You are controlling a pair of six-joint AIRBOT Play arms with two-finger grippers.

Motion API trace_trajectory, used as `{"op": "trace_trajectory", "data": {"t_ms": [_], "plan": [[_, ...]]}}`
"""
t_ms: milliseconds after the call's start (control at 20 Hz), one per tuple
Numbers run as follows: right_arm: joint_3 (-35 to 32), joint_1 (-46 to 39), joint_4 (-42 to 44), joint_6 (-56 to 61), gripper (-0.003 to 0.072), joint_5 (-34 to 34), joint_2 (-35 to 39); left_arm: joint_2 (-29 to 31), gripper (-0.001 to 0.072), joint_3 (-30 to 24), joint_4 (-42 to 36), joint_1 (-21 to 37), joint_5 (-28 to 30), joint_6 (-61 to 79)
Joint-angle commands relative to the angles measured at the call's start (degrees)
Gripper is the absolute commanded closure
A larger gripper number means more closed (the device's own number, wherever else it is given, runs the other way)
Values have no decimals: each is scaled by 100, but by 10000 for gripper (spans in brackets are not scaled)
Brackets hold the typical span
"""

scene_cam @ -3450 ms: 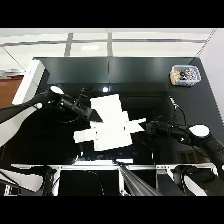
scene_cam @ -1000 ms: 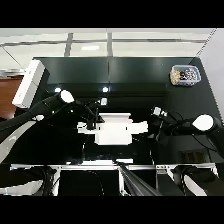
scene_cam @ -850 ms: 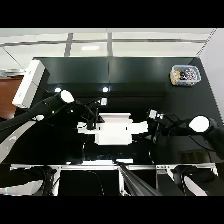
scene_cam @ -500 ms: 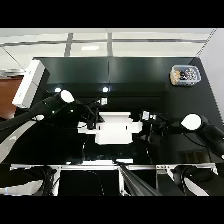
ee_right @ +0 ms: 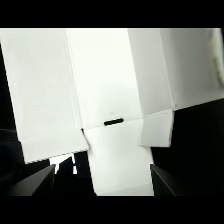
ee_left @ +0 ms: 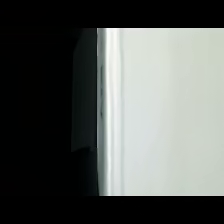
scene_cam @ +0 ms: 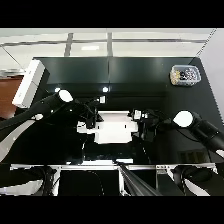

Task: Fold the box and place the chain.

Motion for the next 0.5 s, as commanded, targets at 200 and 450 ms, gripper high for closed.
{"op": "trace_trajectory", "data": {"t_ms": [200, 450], "plan": [[293, 28, -66, -7, 12, 254, -15, -2, 684, 2, 0, 22, -20, -31], [122, 28, -363, -7, 11, 304, -212, -92, 684, 4, 2, 13, -20, -28]]}}
